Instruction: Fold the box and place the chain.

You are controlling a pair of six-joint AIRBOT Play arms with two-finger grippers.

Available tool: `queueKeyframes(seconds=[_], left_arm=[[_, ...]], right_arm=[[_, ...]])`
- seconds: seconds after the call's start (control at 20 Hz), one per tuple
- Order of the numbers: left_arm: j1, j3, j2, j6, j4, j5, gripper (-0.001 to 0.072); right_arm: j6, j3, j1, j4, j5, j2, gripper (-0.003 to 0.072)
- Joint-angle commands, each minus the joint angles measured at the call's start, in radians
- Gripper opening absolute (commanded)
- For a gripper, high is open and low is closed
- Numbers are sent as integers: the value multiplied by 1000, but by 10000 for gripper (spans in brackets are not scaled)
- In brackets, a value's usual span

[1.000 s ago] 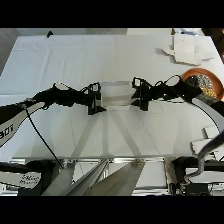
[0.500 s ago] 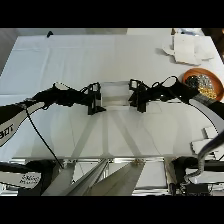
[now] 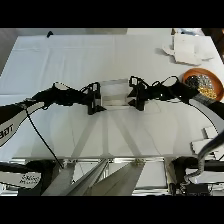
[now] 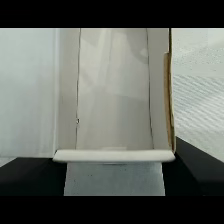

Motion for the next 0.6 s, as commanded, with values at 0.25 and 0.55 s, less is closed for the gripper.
queueKeyframes(seconds=[0.25, 0.55], left_arm=[[-1, 0, 0, 1, 1, -3, 156], [-1, 0, 1, 2, 1, -3, 156]], right_arm=[[55, 0, 0, 13, 19, 3, 220], [341, 0, 0, -244, 16, 165, 171]])
